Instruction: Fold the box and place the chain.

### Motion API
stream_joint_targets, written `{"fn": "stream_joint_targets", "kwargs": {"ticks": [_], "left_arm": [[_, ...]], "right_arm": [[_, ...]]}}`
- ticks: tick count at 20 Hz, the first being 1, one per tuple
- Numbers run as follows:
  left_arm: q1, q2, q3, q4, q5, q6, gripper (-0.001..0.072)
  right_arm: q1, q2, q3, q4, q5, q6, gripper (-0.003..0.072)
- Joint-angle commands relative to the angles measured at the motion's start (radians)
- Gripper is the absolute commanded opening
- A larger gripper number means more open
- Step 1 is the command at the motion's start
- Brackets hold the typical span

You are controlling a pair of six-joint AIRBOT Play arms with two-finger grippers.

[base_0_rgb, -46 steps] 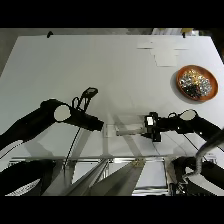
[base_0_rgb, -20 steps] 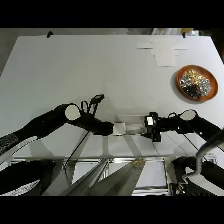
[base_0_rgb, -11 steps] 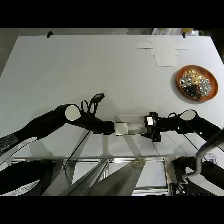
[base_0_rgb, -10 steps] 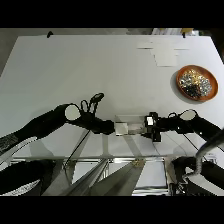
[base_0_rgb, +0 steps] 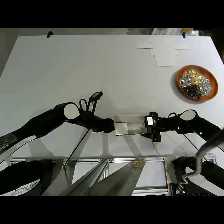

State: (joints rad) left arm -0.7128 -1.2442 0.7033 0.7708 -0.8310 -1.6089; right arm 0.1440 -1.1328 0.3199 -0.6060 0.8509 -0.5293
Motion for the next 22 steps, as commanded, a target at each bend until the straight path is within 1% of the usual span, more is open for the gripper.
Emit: {"fn": "stream_joint_targets", "kwargs": {"ticks": [1,9,11,14,18,22], "left_arm": [[0.0,0.001,0.014,0.001,-0.003,-0.034,0.0396],[-0.062,-0.019,0.042,0.011,0.005,-0.103,0.0394],[-0.076,-0.03,0.058,0.082,0.005,-0.171,0.0394],[-0.106,-0.055,0.114,0.203,-0.026,-0.305,0.0394],[-0.143,-0.104,0.186,0.241,-0.048,-0.394,0.0393],[-0.177,-0.132,0.222,0.277,-0.055,-0.47,0.039]], "right_arm": [[0.0,0.0,0.0,0.0,0.0,0.0,0.0382],[0.0,0.0,0.0,0.0,0.0,0.0,0.0382],[0.0,0.0,0.0,0.0,0.0,0.0,0.0382],[0.0,0.0,0.0,0.0,0.0,0.0,0.0382],[0.0,0.0,0.0,0.0,0.0,0.0,0.0382],[0.0,0.0,0.0,0.0,0.0,0.0,0.0382]]}}
